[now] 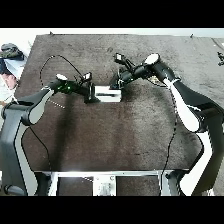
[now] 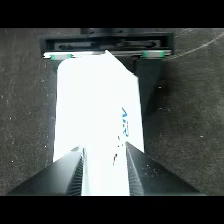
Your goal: Fold the box and place the chain.
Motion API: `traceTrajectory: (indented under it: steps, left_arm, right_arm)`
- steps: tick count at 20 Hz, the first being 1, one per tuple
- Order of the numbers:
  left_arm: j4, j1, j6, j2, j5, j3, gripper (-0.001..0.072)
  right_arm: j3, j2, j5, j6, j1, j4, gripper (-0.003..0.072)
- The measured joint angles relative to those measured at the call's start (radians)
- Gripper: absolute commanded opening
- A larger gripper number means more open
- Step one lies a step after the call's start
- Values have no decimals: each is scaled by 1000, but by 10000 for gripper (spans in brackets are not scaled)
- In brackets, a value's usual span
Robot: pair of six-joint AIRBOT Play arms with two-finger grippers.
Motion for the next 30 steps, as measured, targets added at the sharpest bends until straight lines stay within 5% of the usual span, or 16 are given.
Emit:
traceTrajectory:
  steps: [8,10,15,16,17,30]
  left_arm:
    - [-1,0,-1,0,2,0,349]
    - [-1,0,-1,0,2,0,349]
    - [-1,0,0,0,2,0,349]
    - [-1,0,0,0,2,0,348]
    - [-1,0,0,0,2,0,349]
    - [0,0,-1,0,0,0,349]
  right_arm:
    - [0,-7,-84,-9,17,-45,397]
    - [0,-5,-100,-10,19,-53,273]
    - [0,6,-79,-10,19,-67,269]
    - [0,8,-66,-10,19,-72,111]
    - [0,8,-53,-8,18,-77,99]
    - [0,3,-21,5,19,-128,100]
